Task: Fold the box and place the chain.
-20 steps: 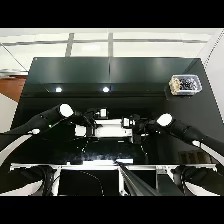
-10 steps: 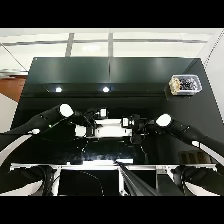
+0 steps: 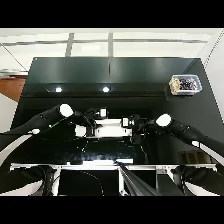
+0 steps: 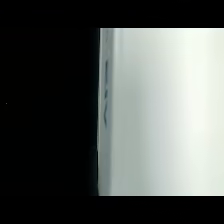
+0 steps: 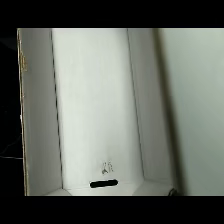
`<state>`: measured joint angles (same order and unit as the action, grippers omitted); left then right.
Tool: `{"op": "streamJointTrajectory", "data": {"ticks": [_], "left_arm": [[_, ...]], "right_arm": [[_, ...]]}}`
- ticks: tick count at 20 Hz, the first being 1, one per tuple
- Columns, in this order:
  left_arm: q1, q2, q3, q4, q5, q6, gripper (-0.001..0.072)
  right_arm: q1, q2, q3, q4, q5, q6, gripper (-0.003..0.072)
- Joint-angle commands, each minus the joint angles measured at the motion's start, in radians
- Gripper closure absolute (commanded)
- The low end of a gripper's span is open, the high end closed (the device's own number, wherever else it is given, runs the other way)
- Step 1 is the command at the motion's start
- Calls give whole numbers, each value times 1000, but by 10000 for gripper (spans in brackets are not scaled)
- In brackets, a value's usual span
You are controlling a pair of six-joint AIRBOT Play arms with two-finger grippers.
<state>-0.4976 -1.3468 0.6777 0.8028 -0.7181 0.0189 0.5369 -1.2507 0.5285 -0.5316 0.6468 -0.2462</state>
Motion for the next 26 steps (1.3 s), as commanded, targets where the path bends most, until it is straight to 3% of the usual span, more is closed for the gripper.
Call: {"op": "streamJointTrajectory", "data": {"ticks": [1,9,11,20,21,23,25,26], "left_arm": [[0,0,0,0,0,0,682],[0,0,0,0,4,0,681],[0,0,0,0,4,0,682],[0,0,1,1,4,0,677],[0,3,1,1,4,0,640],[0,21,1,2,8,0,327],[6,46,1,1,8,0,191],[13,60,1,2,5,0,176]], "right_arm": [[1,-1,1,0,0,1,-14],[1,-1,1,-1,-1,3,-11],[1,-1,1,-1,-1,3,216],[1,-1,1,0,-2,4,215],[1,-1,1,0,-2,4,215],[1,-1,1,0,-2,4,215],[1,-1,1,0,-4,7,215],[1,-1,1,0,-6,8,215]]}}
